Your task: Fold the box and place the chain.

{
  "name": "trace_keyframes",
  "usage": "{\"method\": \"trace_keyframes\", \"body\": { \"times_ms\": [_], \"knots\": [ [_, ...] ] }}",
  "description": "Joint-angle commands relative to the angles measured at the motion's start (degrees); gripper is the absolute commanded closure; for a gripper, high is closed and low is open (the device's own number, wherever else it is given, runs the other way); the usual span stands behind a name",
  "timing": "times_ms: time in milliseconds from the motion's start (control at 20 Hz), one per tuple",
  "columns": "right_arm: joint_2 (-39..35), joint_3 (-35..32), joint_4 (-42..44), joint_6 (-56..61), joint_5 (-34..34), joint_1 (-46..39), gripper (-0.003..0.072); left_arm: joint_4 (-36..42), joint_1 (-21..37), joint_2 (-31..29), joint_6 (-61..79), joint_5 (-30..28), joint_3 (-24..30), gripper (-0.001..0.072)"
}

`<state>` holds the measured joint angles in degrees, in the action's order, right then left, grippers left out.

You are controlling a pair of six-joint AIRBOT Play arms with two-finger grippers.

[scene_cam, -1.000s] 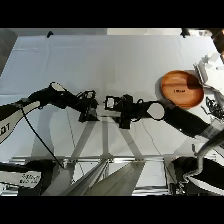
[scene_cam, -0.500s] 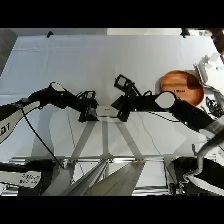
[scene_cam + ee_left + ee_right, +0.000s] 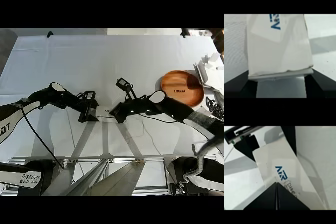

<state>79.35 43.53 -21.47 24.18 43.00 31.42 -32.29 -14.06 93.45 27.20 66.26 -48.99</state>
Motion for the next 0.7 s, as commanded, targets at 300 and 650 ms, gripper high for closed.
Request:
{"method": "trace_keyframes", "body": {
  "times_ms": [300,650],
  "knots": [
    [1.09,-0.83,-0.02,-0.04,-2.05,1.57,0.0672,0.35,0.02,-0.02,-0.22,-0.04,-0.02,0.0556],
    [-9.60,-0.79,-5.66,-0.02,-2.03,-8.50,0.0671,0.35,0.02,-0.02,-0.22,-0.02,-0.02,0.0556]
  ]
}}
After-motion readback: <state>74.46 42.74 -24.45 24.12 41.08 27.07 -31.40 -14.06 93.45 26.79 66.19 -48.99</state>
